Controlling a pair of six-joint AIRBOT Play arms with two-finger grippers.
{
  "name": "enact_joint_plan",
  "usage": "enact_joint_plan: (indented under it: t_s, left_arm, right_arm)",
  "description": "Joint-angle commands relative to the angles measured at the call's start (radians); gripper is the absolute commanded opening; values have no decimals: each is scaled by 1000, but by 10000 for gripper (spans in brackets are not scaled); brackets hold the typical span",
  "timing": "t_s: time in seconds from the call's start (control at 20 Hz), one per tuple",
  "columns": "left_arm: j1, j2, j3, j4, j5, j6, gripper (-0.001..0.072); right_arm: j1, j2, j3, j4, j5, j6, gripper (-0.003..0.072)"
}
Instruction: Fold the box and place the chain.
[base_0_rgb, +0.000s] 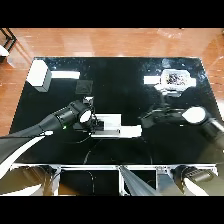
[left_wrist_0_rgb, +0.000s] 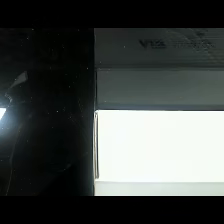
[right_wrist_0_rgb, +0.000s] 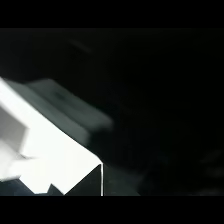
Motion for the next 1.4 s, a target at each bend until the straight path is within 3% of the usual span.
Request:
enact_joint_plan:
  t_s: [0.0,0.2,0.55,0.7,0.75,0.8,0.85,0.9,1.1,1.35]
  left_arm:
    - [0,-1,0,3,-3,0,24]
    - [0,-1,0,3,-7,1,25]
    - [0,-1,0,3,-14,2,25]
    - [0,-1,0,3,-14,3,25]
    - [0,-1,0,3,-19,3,25]
    - [0,-1,0,4,-29,3,25]
    - [0,-1,0,3,-30,3,25]
    - [0,-1,0,3,-30,3,25]
    - [0,-1,0,3,-28,3,25]
    - [0,-1,0,3,-28,3,25]
  right_arm:
    - [-208,37,-53,-109,214,343,28]
    - [-220,-32,-167,-32,171,410,28]
    - [-26,-274,-153,293,31,274,28]
    - [38,-333,-97,325,31,251,33]
    - [50,-335,-78,325,42,238,187]
    - [53,-335,-54,322,75,227,480]
    - [52,-334,-31,315,111,211,681]
    - [53,-334,-6,312,152,183,710]
    - [56,-334,61,314,276,170,709]
    - [121,-334,68,322,238,185,701]
